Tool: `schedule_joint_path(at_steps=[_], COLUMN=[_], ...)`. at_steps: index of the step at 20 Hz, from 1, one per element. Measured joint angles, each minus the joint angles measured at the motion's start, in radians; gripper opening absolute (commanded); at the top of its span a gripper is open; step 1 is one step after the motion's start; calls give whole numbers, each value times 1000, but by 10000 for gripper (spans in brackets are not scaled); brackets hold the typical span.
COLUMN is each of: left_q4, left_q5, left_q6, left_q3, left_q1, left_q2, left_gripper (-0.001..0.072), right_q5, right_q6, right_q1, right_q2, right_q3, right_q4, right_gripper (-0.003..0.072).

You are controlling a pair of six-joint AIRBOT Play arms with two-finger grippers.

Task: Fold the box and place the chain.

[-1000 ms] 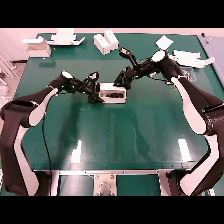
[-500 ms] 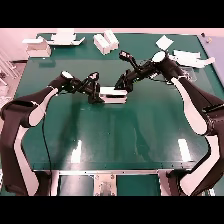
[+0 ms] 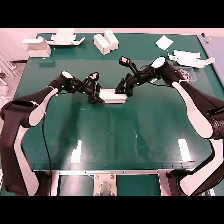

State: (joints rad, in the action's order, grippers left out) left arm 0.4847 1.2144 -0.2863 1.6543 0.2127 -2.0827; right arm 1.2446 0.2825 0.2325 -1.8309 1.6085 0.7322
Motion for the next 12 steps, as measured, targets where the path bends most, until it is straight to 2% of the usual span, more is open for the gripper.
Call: schedule_joint_path(at_steps=[6,12], left_q4=[-2,0], left_q5=[-8,0], left_q6=[2,-1], left_q3=[1,1], left_q1=[-2,-1], left_q2=[0,0], left_gripper=[541,541], right_q5=[-93,-120], right_q6=[-64,-82], right_q1=[4,5], right_q2=[18,38], right_q3=[-23,-30], right_q4=[-14,-25], right_gripper=[178,177])
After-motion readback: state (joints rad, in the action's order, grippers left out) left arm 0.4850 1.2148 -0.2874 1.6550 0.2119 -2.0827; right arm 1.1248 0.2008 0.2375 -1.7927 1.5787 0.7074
